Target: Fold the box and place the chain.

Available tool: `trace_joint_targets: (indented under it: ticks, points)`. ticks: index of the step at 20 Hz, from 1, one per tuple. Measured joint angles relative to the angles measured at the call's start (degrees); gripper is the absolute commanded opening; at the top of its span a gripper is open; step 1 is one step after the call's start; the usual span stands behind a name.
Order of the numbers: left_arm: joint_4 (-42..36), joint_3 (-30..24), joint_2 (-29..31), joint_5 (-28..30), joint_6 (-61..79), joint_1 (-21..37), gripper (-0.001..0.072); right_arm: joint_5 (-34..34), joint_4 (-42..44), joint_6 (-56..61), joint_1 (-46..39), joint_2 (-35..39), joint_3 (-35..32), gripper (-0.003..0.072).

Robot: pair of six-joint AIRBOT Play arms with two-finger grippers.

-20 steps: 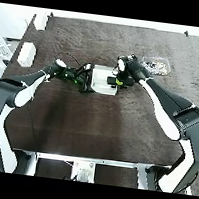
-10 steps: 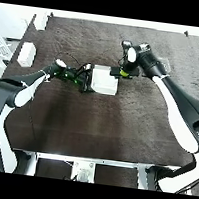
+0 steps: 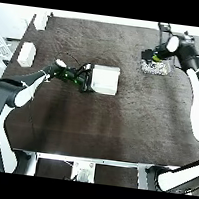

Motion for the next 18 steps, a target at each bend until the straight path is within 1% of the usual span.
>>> trace_joint_targets:
  ticks: [2,4,8,11,18]
  points:
    - [0.00,0.00,0.00,0.00,0.00,0.00,0.0348,-1.66,4.94,-5.44,-4.39,-2.54,0.76,0.0349]
    - [0.02,0.00,0.00,0.00,0.00,0.00,0.0349,-2.62,9.44,-10.38,-7.80,-5.64,2.34,0.0380]
    - [0.00,0.00,0.00,0.00,0.00,0.00,0.0349,-3.43,15.67,-17.38,-10.82,-11.89,6.56,0.0381]
    - [-0.04,0.00,0.00,0.02,0.02,0.00,0.0348,-3.23,17.16,-19.65,-11.72,-15.26,8.09,0.0381]
    - [-0.26,0.00,0.00,0.00,0.04,0.00,0.0349,-2.01,19.32,-21.33,-11.85,-18.97,9.09,0.0385]
